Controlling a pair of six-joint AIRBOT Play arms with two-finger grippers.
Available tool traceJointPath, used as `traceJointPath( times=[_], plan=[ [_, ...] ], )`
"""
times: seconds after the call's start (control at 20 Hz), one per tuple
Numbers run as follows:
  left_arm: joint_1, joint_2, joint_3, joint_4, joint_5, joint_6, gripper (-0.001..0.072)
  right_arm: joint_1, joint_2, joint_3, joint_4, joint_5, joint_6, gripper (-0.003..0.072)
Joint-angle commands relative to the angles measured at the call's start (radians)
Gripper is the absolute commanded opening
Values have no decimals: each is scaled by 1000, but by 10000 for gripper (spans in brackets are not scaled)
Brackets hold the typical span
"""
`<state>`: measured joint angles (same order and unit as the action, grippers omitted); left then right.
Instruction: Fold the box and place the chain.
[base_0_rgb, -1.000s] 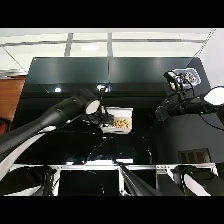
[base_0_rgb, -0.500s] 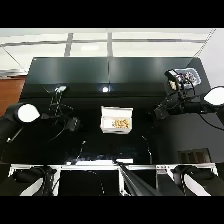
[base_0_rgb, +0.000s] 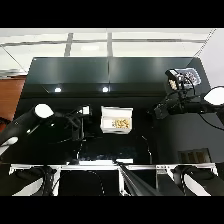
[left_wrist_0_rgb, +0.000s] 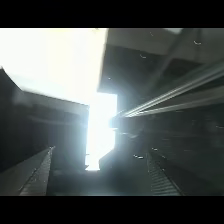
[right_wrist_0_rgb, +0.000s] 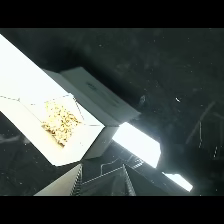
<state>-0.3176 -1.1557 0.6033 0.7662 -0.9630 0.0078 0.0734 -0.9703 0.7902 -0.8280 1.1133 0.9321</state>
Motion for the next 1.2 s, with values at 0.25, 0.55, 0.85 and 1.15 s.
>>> traceJointPath(
  times=[0.25,0.55,0.85,1.15],
  plan=[
    [-18,-235,151,-85,27,150,712,-1,0,0,12,-14,-1,311],
    [-27,-261,174,-93,-18,179,710,-1,0,0,19,-26,-1,310],
    [-45,-267,175,-114,4,179,710,-1,0,0,19,-27,-2,310],
    [-88,-287,175,-118,30,169,710,-1,0,0,15,-27,-2,310]
  ],
)
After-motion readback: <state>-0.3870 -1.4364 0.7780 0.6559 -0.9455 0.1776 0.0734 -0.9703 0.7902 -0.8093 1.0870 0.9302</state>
